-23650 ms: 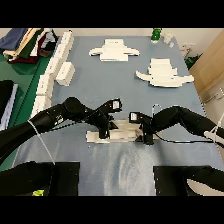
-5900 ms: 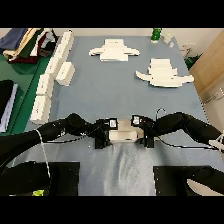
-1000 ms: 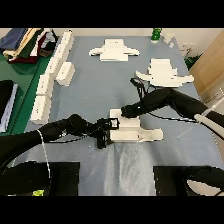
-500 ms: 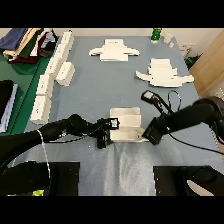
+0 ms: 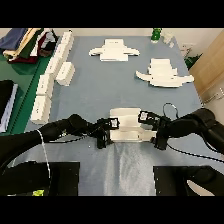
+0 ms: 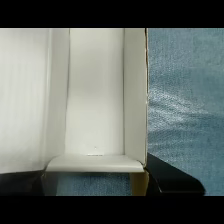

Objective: Fold the box.

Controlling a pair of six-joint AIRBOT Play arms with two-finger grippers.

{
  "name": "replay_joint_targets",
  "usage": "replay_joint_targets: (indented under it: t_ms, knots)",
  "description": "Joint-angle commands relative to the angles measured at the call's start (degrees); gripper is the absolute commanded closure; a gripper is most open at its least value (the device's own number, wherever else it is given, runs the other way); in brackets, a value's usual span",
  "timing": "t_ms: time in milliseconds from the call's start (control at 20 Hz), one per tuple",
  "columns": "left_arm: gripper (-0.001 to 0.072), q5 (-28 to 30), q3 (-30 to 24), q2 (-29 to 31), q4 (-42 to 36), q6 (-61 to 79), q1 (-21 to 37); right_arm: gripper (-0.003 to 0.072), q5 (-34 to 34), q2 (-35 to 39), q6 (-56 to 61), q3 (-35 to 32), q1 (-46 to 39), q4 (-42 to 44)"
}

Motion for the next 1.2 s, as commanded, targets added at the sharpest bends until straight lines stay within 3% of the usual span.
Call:
replay_joint_targets:
  t_ms: [0, 200, 250, 300, 550, 650, 700, 900, 950, 1000, 1050, 1150]
  knots:
    - [0.0287, 0.02, 0.00, 0.04, 0.00, 0.00, 0.02, 0.0163, 9.42, -5.22, -8.92, -0.44, 2.40, -1.05]
    - [0.0287, 0.00, 0.00, 0.04, 0.00, 0.00, 0.02, 0.0203, 11.91, -7.04, -9.35, -0.44, 4.15, -0.87]
    - [0.0287, 0.00, 0.00, 0.04, 0.00, 0.00, 0.02, 0.0352, 12.13, -7.08, -9.90, -0.44, 4.17, -0.79]
    - [0.0287, 0.02, 0.00, 0.04, 0.00, 0.00, 0.02, 0.0440, 12.31, -7.08, -10.36, -0.44, 4.17, -0.76]
    - [0.0287, 0.02, 0.00, 0.04, 0.00, 0.00, 0.02, 0.0469, 12.35, -7.13, -16.57, -0.44, 4.20, 8.74]
    - [0.0287, 0.02, 0.00, 0.04, 0.00, 0.00, 0.02, 0.0560, 14.27, -7.13, -18.97, -0.44, 4.20, 11.93]
    - [0.0287, 0.02, 0.00, 0.04, 0.00, 0.00, 0.02, 0.0561, 14.60, -7.17, -19.34, -0.44, 4.22, 12.90]
    - [0.0287, 0.02, 0.00, 0.04, 0.00, 0.00, 0.02, 0.0555, 14.49, -7.26, -19.30, -0.44, 4.68, 13.35]
    - [0.0287, 0.02, 0.00, 0.04, 0.00, 0.00, 0.02, 0.0461, 14.51, -7.26, -19.30, -0.46, 4.68, 13.33]
    - [0.0287, 0.02, 0.00, 0.04, 0.00, 0.00, 0.02, 0.0279, 14.58, -7.26, -19.30, -0.46, 4.66, 13.31]
    - [0.0287, 0.02, 0.00, 0.04, 0.00, 0.00, 0.02, 0.0161, 14.49, -7.26, -19.30, -0.46, 4.66, 13.07]
    - [0.0287, 0.02, 0.00, 0.04, 0.00, 0.00, 0.02, 0.0160, 14.14, -7.26, -19.26, -0.46, 4.66, 12.66]
